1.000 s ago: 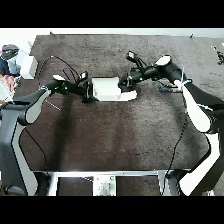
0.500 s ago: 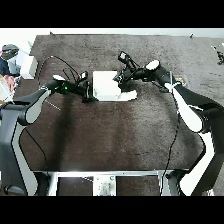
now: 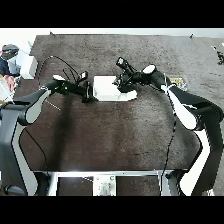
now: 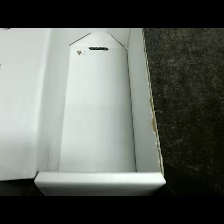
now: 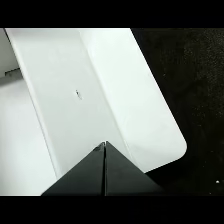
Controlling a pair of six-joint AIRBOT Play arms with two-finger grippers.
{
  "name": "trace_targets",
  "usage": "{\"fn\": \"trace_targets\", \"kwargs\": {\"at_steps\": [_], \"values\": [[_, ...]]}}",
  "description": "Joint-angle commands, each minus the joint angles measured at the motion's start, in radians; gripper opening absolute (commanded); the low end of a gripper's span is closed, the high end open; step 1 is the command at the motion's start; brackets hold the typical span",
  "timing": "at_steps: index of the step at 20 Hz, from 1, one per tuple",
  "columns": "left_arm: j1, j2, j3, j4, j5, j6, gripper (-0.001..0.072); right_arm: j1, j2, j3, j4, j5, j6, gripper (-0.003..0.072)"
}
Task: Fold the box and place the chain.
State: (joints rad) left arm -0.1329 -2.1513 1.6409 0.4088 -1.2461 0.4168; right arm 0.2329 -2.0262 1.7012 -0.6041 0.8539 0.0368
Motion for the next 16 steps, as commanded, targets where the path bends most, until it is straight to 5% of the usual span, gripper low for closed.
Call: {"fn": "trace_targets", "kwargs": {"at_steps": [1,7,11,12,13,14,16], "values": [[0.001,0.0,0.0,0.002,0.001,0.002,0.0409,0.0,-0.006,0.003,-0.013,-0.005,0.0,0.0008],[0.001,0.0,0.0,0.002,0.001,0.002,0.0409,-0.017,0.055,0.047,-0.02,0.055,0.008,0.0009],[0.001,0.0,0.0,0.002,0.001,0.002,0.0409,-0.051,0.173,0.047,-0.179,0.288,0.101,0.0012],[0.001,0.0,0.0,0.002,0.001,0.002,0.0409,-0.057,0.188,0.047,-0.244,0.364,0.102,0.0189],[0.001,0.0,0.0,0.002,0.001,0.002,0.0409,-0.058,0.189,0.047,-0.298,0.418,0.102,0.051],[0.001,0.0,0.0,0.002,0.001,0.002,0.0409,-0.056,0.183,0.045,-0.349,0.446,0.098,0.0691],[0.001,0.0,0.0,0.002,0.001,0.002,0.0409,-0.053,0.153,0.042,-0.38,0.448,0.081,0.0691]]}}
